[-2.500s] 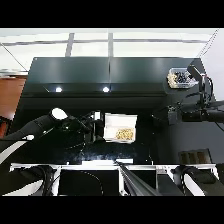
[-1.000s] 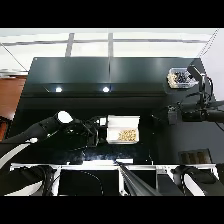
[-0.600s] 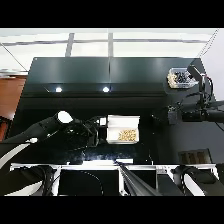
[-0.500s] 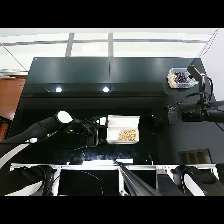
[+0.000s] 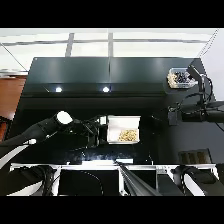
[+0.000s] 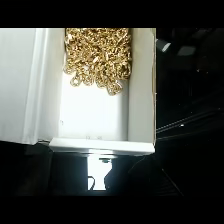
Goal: Fold the box and place the chain.
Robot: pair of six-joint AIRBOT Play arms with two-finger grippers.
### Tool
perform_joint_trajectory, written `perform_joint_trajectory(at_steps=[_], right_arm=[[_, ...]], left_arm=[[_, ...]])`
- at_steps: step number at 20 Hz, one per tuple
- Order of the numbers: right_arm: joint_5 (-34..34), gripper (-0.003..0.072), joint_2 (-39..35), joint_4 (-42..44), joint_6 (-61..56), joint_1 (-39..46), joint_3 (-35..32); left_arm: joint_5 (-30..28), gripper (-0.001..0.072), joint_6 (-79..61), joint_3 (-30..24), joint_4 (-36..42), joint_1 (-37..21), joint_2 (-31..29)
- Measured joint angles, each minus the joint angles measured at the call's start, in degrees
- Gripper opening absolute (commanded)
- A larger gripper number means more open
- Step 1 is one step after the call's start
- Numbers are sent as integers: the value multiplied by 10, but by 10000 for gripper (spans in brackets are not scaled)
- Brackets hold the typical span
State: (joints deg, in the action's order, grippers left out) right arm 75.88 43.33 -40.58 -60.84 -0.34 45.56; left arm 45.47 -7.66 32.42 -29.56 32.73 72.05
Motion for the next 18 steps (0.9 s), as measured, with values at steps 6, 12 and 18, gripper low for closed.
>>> perform_joint_trajectory(at_steps=[6, 12, 18], right_arm=[[2, 498, 0, 0, 0, 0, 0], [5, 497, 0, 0, 0, 0, 0], [7, 497, 0, 0, 0, 0, 0]], left_arm=[[-40, 712, 4, 0, 20, 19, 0], [-55, 711, 5, 0, 41, 21, 0], [-63, 711, -2, 1, 47, 24, 0]])
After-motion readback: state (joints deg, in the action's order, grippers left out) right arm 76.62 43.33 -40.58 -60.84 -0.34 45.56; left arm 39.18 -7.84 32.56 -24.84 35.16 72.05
